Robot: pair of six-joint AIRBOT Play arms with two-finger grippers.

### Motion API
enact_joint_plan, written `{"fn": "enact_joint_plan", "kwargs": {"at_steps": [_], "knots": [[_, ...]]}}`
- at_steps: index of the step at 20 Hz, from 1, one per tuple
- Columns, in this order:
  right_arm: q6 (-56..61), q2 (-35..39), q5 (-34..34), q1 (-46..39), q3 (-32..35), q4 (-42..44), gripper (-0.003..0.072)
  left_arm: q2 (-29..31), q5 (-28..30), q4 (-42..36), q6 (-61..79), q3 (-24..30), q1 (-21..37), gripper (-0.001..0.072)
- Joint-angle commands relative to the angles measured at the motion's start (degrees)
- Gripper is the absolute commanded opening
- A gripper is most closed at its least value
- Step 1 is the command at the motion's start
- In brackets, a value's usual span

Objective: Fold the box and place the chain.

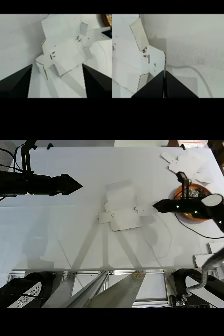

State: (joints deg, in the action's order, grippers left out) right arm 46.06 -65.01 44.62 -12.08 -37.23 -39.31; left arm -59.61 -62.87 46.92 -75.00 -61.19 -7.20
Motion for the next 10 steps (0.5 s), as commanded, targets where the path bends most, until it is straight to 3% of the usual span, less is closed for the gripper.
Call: {"fn": "enact_joint_plan", "kwargs": {"at_steps": [1,3,10], "knots": [[-0.11,0.07,-14.75,5.03,8.41,6.64,0.0007,0.04,0.02,0.0,0.0,-0.02,-0.02,0.0701],[-0.09,0.07,-18.73,7.8,11.28,8.55,0.0007,0.04,0.02,0.02,0.0,-0.02,-0.02,0.0701],[-0.07,0.2,-20.2,10.62,11.3,8.26,0.0008,0.04,0.02,0.02,0.0,-0.02,-0.02,0.0701]]}}
